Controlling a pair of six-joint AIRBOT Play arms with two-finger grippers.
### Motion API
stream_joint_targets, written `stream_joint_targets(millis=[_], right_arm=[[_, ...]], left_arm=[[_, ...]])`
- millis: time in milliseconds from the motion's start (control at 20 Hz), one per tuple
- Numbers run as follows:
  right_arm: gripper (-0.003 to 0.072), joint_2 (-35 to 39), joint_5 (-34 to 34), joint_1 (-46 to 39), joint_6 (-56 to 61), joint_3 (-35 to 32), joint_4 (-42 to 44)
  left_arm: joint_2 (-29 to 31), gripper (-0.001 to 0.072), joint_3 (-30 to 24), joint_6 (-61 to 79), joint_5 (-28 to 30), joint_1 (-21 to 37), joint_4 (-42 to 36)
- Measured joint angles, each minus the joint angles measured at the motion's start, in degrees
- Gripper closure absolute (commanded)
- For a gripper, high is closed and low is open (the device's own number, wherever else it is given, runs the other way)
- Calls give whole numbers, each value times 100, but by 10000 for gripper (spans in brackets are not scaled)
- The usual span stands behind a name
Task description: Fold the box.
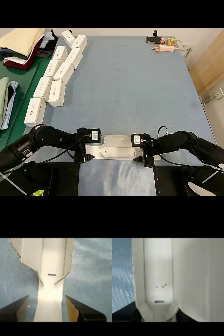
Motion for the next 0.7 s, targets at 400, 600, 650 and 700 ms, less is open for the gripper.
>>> stream_joint_targets(millis=[400,600,650,700], right_arm=[[175,0,4,0,0,0,0],[175,-2,-2,0,2,0,2],[175,0,4,0,2,0,0],[175,0,0,0,2,0,0]], left_arm=[[-365,393,-140,767,313,-52,-931],[-581,421,-144,870,407,-251,-1054],[-625,421,-144,879,468,-284,-1069],[-667,421,-144,896,529,-308,-1099]])
